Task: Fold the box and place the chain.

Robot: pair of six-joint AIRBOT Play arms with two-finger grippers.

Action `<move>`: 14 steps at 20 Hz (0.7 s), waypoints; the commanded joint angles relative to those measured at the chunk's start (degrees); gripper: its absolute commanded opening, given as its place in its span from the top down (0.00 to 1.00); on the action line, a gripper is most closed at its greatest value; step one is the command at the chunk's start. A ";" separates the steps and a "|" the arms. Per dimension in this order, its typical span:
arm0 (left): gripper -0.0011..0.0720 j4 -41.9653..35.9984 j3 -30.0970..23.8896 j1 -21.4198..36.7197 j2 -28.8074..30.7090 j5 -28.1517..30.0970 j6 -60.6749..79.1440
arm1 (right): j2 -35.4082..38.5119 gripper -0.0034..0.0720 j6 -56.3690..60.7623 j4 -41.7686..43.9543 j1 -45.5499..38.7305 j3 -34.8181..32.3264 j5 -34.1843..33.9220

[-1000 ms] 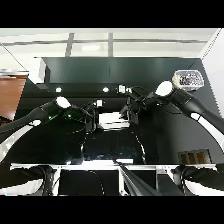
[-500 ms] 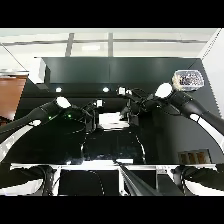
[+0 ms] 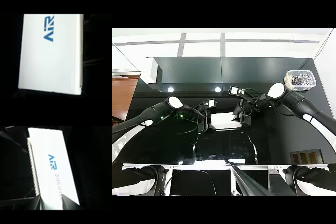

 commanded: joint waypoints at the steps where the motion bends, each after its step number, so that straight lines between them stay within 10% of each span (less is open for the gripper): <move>1: 0.66 0.00 0.02 0.02 0.00 0.07 -0.02 | 0.63 0.53 0.63 0.81 0.02 0.02 0.24; 14: 0.66 0.00 0.02 0.02 0.00 0.09 -0.02 | 0.52 0.53 1.01 -3.52 0.02 0.02 -0.22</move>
